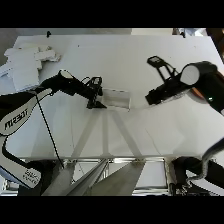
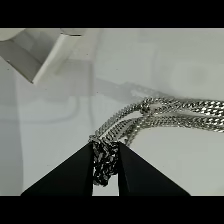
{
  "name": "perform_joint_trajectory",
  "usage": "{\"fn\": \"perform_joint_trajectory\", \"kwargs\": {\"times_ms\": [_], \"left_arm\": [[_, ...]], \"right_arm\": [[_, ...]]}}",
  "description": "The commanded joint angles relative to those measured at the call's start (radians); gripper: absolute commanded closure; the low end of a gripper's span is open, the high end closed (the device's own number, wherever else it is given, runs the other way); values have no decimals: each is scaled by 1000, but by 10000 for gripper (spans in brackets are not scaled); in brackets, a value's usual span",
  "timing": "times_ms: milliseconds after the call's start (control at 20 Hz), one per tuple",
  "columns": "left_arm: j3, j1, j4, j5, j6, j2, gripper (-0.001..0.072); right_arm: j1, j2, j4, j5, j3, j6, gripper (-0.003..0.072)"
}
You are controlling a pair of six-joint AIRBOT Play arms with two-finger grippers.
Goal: Fold the box and place the chain.
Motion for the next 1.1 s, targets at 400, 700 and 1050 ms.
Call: {"fn": "perform_joint_trajectory", "kwargs": {"times_ms": [400,700,1050], "left_arm": [[0,0,0,0,0,0,204],[0,0,0,0,0,0,204],[0,0,0,0,0,0,204]], "right_arm": [[157,-28,350,-306,2,-245,681],[174,-117,593,-407,2,-512,681],[218,-278,514,-492,45,-514,681]]}}
